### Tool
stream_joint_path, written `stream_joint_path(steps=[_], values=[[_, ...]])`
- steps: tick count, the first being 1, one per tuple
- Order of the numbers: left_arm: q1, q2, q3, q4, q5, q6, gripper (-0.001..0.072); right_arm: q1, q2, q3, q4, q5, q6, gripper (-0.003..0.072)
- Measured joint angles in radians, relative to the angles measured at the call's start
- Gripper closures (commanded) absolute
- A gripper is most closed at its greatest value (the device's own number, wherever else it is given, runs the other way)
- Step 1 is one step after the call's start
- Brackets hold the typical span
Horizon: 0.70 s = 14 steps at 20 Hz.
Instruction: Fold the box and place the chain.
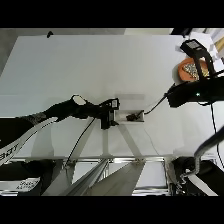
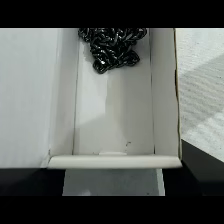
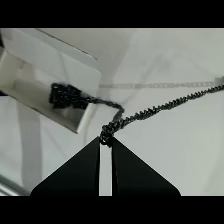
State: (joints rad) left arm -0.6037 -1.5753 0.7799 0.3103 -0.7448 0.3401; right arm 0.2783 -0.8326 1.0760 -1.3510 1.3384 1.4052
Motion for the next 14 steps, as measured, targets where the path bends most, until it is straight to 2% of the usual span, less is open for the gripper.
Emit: stream_joint_path(steps=[7, 14], values=[[0.0, 0.0, 0.0, 0.0, 0.0, 0.0, 0.0572, 0.0, 0.012, -0.003, 0.232, -0.002, -0.096, 0.0673], [0.0, 0.0, 0.0, 0.0, 0.0, 0.0, 0.0572, 0.0, 0.013, -0.003, 0.498, -0.072, -0.214, 0.0673]])
